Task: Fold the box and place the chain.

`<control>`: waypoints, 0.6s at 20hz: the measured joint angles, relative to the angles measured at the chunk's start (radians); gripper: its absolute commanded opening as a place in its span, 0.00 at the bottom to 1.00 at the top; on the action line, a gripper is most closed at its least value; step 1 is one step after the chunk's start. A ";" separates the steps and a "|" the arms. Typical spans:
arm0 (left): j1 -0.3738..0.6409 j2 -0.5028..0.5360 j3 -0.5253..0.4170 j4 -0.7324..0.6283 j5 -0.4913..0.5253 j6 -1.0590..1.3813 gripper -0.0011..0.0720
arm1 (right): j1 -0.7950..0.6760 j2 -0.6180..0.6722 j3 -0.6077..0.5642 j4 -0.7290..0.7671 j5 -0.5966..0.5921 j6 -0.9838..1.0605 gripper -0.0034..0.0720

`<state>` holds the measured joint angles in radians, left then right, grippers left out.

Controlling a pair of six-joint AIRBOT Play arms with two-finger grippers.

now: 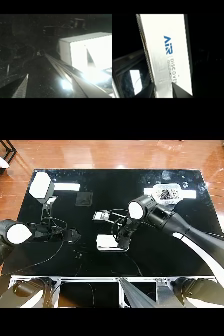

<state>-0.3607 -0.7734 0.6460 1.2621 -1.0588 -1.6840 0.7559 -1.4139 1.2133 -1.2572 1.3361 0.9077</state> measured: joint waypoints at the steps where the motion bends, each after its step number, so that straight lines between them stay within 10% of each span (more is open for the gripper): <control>1: 0.000 0.000 0.000 0.000 0.000 0.000 0.89 | 0.000 0.000 -0.006 0.000 0.000 0.000 0.38; 12: 0.000 0.000 0.000 0.000 0.000 0.000 0.89 | 0.000 0.000 -0.043 0.012 -0.021 -0.002 0.38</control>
